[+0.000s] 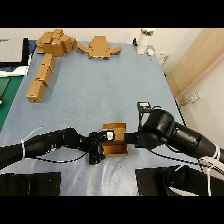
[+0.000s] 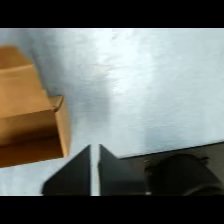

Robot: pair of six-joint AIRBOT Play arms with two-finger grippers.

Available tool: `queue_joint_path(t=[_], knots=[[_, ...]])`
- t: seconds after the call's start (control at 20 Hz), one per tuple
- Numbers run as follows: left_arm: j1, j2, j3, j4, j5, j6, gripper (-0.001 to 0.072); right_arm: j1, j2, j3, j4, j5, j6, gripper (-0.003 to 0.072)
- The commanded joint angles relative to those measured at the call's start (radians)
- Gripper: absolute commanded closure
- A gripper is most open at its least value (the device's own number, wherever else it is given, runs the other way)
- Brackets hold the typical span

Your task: Fold the box.

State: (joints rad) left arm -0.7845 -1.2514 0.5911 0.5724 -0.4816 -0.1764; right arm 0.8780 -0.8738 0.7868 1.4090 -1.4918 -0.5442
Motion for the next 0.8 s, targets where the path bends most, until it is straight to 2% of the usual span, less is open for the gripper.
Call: queue_joint_path(t=[0.0, 0.1, 0.2, 0.25, 0.3, 0.4, 0.45, 0.55, 0.65, 0.75], knots=[[0.001, 0.0, 0.0, 0.0, 0.0, 0.0, 0.0307, -0.11, 0.018, -0.008, -0.043, 0.041, -0.13, 0.0684], [0.001, 0.0, 0.0, 0.0, 0.001, 0.0, 0.0307, -0.281, 0.008, -0.026, 0.066, 0.198, -0.336, 0.0684], [0.001, 0.0, 0.0, 0.0, 0.0, 0.0, 0.0307, -0.52, -0.049, -0.03, 0.312, 0.351, -0.664, 0.0684], [0.0, 0.0, 0.0, 0.0, 0.0, 0.0, 0.0307, -0.652, -0.106, -0.03, 0.492, 0.396, -0.848, 0.0684], [0.0, 0.0, 0.0, 0.0, 0.0, 0.0, 0.0307, -0.776, -0.179, -0.03, 0.687, 0.412, -1.001, 0.0684], [0.0, 0.0, 0.0, 0.0, 0.0, 0.0, 0.0307, -0.932, -0.335, -0.029, 0.983, 0.381, -1.218, 0.0684], [0.001, 0.0, 0.0, 0.0, 0.0, 0.0, 0.0307, -0.963, -0.401, -0.026, 1.049, 0.357, -1.274, 0.0684], [0.0, 0.0, 0.0, 0.0, 0.0, 0.0, 0.0307, -0.966, -0.492, -0.019, 1.062, 0.344, -1.336, 0.0684], [0.001, 0.0, 0.0, 0.0, 0.0, 0.0, 0.0307, -0.932, -0.517, -0.019, 1.084, 0.339, -1.429, 0.0685], [0.0, 0.0, 0.0, 0.0, 0.0, 0.0, 0.0307, -0.881, -0.503, -0.02, 1.12, 0.286, -1.576, 0.0685]])
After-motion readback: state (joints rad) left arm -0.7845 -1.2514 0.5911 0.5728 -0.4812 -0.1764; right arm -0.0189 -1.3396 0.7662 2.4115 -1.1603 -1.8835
